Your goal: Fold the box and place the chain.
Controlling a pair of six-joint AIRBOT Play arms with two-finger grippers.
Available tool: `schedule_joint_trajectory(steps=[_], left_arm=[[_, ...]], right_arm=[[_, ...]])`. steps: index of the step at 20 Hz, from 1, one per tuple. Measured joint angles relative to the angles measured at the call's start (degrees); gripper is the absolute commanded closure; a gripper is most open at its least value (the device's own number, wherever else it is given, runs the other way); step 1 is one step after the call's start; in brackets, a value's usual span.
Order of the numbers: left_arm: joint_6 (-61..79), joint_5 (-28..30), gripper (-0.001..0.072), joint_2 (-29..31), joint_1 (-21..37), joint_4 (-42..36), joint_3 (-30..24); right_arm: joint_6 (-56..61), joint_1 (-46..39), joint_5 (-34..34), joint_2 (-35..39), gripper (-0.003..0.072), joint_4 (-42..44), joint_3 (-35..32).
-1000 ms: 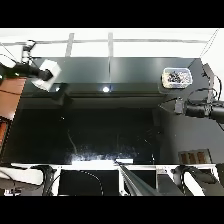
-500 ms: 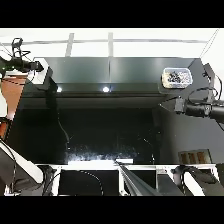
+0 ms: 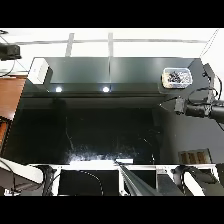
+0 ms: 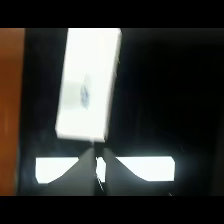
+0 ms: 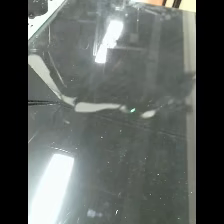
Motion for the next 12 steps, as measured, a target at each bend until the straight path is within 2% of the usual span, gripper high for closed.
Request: schedule_joint_trajectory(steps=[2,3,4,5,8,10,12], left_arm=[[-5.8,-7.5,0.0682,7.0,-0.5,0.3,-5.0],[-7.7,-8.7,0.0682,11.4,-1.4,0.3,-9.0],[-9.0,-7.6,0.0681,17.1,-3.0,-0.2,-14.7],[-10.0,-5.1,0.0681,23.1,-4.8,-0.3,-21.0],[-11.9,6.8,0.0681,44.3,-13.0,-1.1,-45.6],[-12.5,14.5,0.0681,57.0,-18.0,-1.6,-61.6],[-13.0,19.4,0.0680,67.1,-21.1,-1.5,-74.4]], right_arm=[[-1.2,0.0,0.2,0.1,0.0672,-1.4,0.2],[-1.5,0.0,0.5,0.3,0.0673,-3.2,0.2],[-1.4,0.0,0.6,0.7,0.0673,-5.4,0.2],[-0.7,0.0,0.7,1.4,0.0673,-7.9,0.2],[1.5,0.0,0.0,6.5,0.0673,-13.9,-2.0],[2.6,0.0,-5.5,11.6,0.0671,-18.2,-6.7],[3.1,0.0,-12.1,14.9,0.0667,-21.7,-11.3]])
